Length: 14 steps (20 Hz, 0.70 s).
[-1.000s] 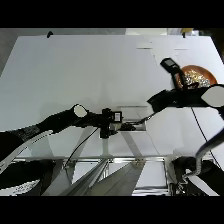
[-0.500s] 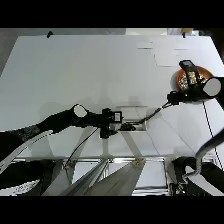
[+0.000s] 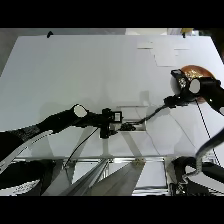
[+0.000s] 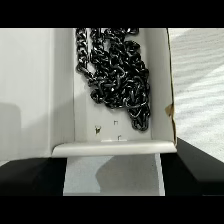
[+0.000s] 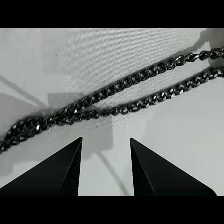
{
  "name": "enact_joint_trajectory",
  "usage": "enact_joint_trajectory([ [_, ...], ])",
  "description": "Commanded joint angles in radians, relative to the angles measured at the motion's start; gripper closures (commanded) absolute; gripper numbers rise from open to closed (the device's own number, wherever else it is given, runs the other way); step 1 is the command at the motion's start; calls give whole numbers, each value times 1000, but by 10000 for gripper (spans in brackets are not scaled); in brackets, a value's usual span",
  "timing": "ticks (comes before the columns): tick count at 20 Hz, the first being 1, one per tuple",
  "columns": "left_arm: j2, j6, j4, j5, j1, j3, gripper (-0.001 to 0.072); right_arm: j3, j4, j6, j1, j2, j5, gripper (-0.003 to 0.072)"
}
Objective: Fold the box and place the chain.
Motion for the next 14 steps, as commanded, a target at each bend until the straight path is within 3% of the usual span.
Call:
enact_joint_trajectory([
  [1, 1, 0, 0, 0, 0, 0, 576, -1, -1, -6, -1, -37, -27, 390],
  [2, 1, 0, 0, 0, 0, 0, 576, -1, -4, -2, -1, -40, -28, 420],
  [14, 1, 0, 0, 0, 0, 0, 576, -7, -10, 55, -1, -100, -59, 420],
])
